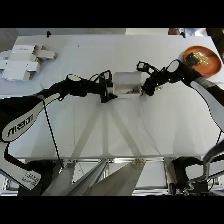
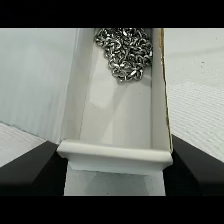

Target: Fold the box and place the chain.

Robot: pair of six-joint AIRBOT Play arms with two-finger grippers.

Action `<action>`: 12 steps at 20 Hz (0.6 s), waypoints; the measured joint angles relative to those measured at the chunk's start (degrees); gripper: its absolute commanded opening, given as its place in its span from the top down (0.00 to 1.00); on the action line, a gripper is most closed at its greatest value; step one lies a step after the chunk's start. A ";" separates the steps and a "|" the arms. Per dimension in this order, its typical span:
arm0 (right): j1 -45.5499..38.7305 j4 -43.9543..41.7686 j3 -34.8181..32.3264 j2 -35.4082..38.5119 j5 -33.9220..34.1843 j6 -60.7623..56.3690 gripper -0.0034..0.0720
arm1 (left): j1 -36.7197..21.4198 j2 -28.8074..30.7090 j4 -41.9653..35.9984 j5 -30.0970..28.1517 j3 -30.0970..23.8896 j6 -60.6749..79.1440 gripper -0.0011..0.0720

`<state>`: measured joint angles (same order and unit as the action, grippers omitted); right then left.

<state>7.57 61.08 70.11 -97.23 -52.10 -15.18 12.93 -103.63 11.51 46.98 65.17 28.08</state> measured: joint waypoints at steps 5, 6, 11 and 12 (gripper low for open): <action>0.02 1.66 -0.02 2.47 -2.54 -3.74 0.94 | 0.00 0.00 0.00 0.00 -0.02 0.00 0.47; 0.02 2.10 -0.02 3.52 -3.13 -4.35 0.94 | 0.00 0.00 0.02 0.00 -0.02 0.00 0.47; 0.02 1.92 -0.02 10.88 -7.28 -5.62 0.94 | 0.00 0.00 0.00 0.00 -0.02 0.00 0.47; 0.07 1.16 -0.02 12.24 -8.02 -5.66 0.94 | 0.00 0.00 0.00 0.02 -0.02 0.00 0.47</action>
<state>7.64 62.24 70.08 -84.99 -60.12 -20.84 12.93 -103.63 11.51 47.00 65.14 28.08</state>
